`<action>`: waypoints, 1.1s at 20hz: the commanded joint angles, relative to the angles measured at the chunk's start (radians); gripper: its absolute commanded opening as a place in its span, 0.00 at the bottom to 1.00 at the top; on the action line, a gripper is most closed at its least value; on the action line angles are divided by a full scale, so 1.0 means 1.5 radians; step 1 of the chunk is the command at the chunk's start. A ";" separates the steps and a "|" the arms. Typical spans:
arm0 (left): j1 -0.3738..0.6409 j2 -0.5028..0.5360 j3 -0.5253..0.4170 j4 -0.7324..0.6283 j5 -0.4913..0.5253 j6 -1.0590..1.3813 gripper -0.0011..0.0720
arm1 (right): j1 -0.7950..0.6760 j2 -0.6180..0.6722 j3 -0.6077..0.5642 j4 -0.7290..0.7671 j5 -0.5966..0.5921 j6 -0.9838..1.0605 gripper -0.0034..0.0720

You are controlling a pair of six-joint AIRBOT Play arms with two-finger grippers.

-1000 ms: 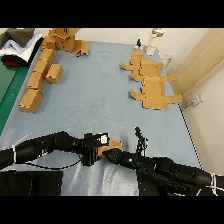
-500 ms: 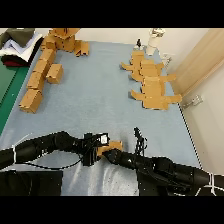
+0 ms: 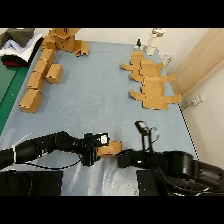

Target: Fold the box.

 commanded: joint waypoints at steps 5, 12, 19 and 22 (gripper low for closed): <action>0.001 0.000 0.000 0.000 0.000 0.000 0.58 | -0.114 0.033 0.139 -0.299 -0.483 0.019 0.05; 0.000 0.000 0.000 -0.003 0.001 -0.001 0.58 | -0.155 0.017 0.138 -0.270 -0.400 0.066 0.05; 0.035 0.038 0.048 0.033 0.003 -0.205 0.58 | -0.155 -0.055 0.138 -0.283 -0.393 0.065 0.05; 0.137 0.086 0.084 0.193 -0.013 -0.469 0.58 | -0.155 -0.056 0.138 -0.283 -0.391 0.065 0.05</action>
